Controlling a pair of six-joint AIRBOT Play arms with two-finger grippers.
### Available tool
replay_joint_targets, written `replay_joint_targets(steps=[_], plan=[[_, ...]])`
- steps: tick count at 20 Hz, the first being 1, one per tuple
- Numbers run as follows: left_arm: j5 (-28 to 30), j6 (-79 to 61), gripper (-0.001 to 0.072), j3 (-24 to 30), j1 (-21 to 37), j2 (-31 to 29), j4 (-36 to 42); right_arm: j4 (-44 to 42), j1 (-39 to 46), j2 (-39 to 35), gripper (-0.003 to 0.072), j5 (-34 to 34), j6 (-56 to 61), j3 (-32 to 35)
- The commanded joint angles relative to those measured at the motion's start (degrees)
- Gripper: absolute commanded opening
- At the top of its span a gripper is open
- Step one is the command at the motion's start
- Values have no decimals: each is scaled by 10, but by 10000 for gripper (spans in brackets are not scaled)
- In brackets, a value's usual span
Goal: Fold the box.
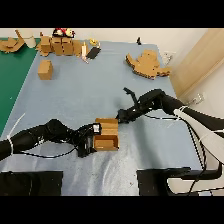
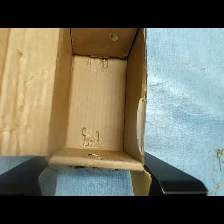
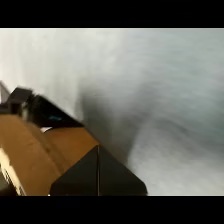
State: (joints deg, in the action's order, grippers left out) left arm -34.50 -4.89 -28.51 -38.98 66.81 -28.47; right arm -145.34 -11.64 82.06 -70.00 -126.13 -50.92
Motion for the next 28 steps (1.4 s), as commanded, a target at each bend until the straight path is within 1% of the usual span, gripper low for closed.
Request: replay_joint_targets(steps=[1,3,5,9,13,16,18,21,23,24,25,26,28], plan=[[0,0,608,0,0,0,0,-34,-41,-16,0,-21,-120,9],[0,0,608,0,0,0,0,-33,-57,-47,0,2,-134,30],[0,0,608,0,0,0,0,-26,-74,-86,0,34,-148,72],[0,0,608,0,0,0,0,8,-117,-181,0,119,-150,155],[0,0,608,0,0,0,0,36,-172,-268,1,235,-149,225],[0,0,608,0,0,0,0,60,-213,-313,1,302,-150,240],[0,0,608,0,0,0,0,73,-233,-345,1,329,-150,239],[0,0,608,0,0,0,0,121,-262,-396,1,334,-149,240],[0,0,608,0,0,0,0,148,-278,-416,5,332,-150,242],[0,0,608,0,0,0,0,162,-284,-419,127,332,-150,242],[0,0,608,0,0,0,0,164,-285,-417,418,331,-150,242],[0,0,608,0,0,0,0,166,-285,-416,457,331,-151,242],[0,0,608,0,0,0,0,166,-285,-413,457,331,-174,242]])
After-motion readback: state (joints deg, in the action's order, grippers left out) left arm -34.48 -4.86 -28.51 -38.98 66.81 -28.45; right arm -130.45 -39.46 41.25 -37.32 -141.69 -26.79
